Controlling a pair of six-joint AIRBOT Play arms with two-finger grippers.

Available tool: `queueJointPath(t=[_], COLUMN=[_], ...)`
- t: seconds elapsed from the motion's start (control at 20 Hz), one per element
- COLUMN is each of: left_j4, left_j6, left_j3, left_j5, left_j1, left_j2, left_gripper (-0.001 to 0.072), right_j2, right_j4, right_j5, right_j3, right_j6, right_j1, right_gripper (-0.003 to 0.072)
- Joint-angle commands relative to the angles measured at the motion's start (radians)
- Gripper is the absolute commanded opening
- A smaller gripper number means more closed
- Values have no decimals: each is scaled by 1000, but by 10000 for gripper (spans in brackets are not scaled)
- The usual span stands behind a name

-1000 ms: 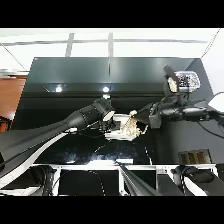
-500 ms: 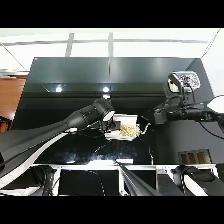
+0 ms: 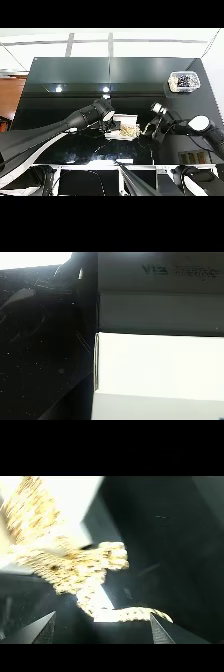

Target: Fold the box and place the chain.

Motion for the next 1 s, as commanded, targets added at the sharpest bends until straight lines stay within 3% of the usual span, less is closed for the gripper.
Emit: queueJointPath(t=[0.0, 0.25, 0.5, 0.9, 0.95], left_j4=[0, 0, 0, 0, 0], left_j6=[0, 0, 0, 0, 0], left_j3=[0, 0, 0, 0, 0], left_j5=[2, 1, 2, -1, -1], left_j1=[0, 0, 0, 0, 0], left_j2=[0, 0, 0, 0, 0], left_gripper=[30, 30, 30, 30, 30], right_j2=[-40, -93, -115, -155, -155], right_j4=[4, 49, 128, 118, 118], right_j5=[-64, -204, -198, -233, -242], right_j3=[-30, -30, -30, -30, -30], right_j6=[-193, -219, -223, -237, -237], right_j1=[101, 179, 183, 182, 182], right_gripper=[720, 720, 720, 720, 647])
